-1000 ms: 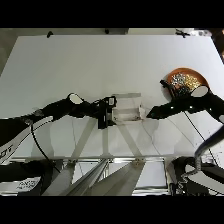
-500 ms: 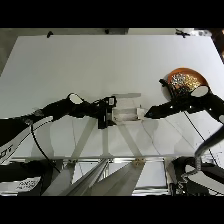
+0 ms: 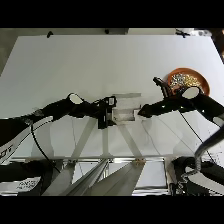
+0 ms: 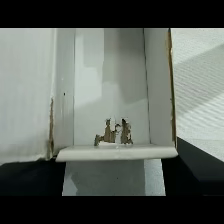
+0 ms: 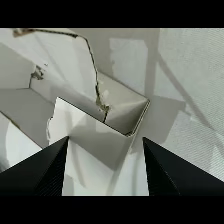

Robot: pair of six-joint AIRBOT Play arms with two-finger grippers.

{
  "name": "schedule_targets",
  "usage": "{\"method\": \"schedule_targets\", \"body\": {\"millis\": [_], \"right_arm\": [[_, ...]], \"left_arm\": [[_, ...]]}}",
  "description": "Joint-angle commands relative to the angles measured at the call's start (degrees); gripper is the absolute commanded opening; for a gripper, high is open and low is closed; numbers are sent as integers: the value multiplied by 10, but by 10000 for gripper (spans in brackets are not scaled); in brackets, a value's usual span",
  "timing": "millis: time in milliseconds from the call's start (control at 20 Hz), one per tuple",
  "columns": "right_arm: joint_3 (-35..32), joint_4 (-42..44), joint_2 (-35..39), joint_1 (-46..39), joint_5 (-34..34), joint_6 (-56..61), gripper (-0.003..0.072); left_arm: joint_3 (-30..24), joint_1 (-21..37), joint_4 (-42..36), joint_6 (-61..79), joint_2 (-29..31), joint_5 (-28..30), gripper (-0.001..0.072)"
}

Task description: Fold the box and place the chain.

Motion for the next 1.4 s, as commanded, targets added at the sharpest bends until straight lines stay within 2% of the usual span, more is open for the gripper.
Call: {"method": "schedule_targets", "body": {"millis": [0, 250, 500, 800, 1150, 1350], "right_arm": [[0, -35, 0, 19, -39, 63, 520], [0, -51, 2, 34, -47, 110, 518], [1, -51, 33, 34, -76, 144, 499], [1, -70, 38, 35, -47, 144, 499], [1, -71, 38, 76, -68, 162, 500], [1, -72, 38, 76, -39, 162, 500]], "left_arm": [[0, 0, 0, 0, 0, 0, 366], [0, 0, 0, 0, 0, 0, 366], [0, 0, 0, 0, 0, 0, 366], [0, 0, 0, 0, 0, 0, 366], [0, 0, 0, 0, 0, 0, 366], [0, 0, 0, 0, 0, 0, 366]]}}
